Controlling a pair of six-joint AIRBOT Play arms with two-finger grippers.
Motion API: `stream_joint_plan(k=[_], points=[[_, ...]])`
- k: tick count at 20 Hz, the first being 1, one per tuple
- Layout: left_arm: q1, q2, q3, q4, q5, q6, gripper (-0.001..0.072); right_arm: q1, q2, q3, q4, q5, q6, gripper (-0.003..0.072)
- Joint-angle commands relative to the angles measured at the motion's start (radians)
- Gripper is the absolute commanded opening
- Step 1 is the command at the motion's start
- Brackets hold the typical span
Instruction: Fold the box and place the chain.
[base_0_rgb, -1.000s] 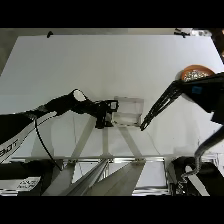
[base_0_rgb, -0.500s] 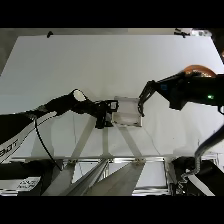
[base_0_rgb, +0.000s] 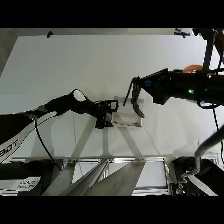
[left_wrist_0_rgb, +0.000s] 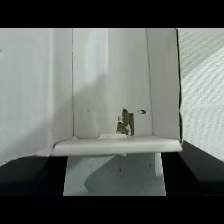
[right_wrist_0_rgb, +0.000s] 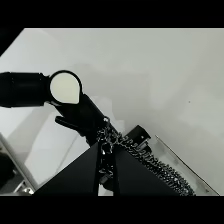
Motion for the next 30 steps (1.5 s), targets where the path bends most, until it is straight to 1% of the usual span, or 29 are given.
stream_joint_plan(k=[1, 5, 9, 12, 18, 22, 24, 26, 30], points=[[0.0, 0.0, 0.0, 0.0, 0.0, 0.0, 0.0255, 0.005, -0.002, 0.0, 0.064, -0.064, 0.0, 0.0004], [0.0, 0.0, 0.0, 0.0, 0.0, 0.0, 0.0255, 0.005, -0.002, 0.0, 0.045, -0.042, 0.002, 0.0004], [0.0, 0.0, 0.0, 0.0, 0.0, 0.0, 0.0255, 0.005, -0.009, -0.001, -0.1, 0.072, 0.085, 0.0004], [0.0, 0.0, 0.0, 0.0, 0.0, 0.0, 0.0255, 0.005, -0.023, -0.019, -0.127, 0.14, 0.089, 0.0004], [0.0, 0.0, 0.0, 0.0, 0.0, 0.0, 0.0255, 0.007, -0.051, -0.14, -0.124, 0.126, 0.087, 0.0005], [0.0, 0.0, 0.0, 0.0, 0.0, 0.0, 0.0255, 0.072, -0.12, -0.199, -0.124, 0.095, 0.086, 0.0005], [0.0, 0.0, 0.0, 0.0, 0.0, 0.0, 0.0255, 0.113, -0.166, -0.216, -0.129, 0.062, 0.086, 0.0005], [0.0, 0.0, 0.0, 0.0, 0.0, 0.0, 0.0255, 0.138, -0.215, -0.217, -0.132, 0.055, 0.086, 0.0005], [0.0, 0.0, 0.0, 0.0, 0.0, 0.0, 0.0255, 0.146, -0.302, -0.217, -0.149, 0.055, 0.108, 0.0005]])
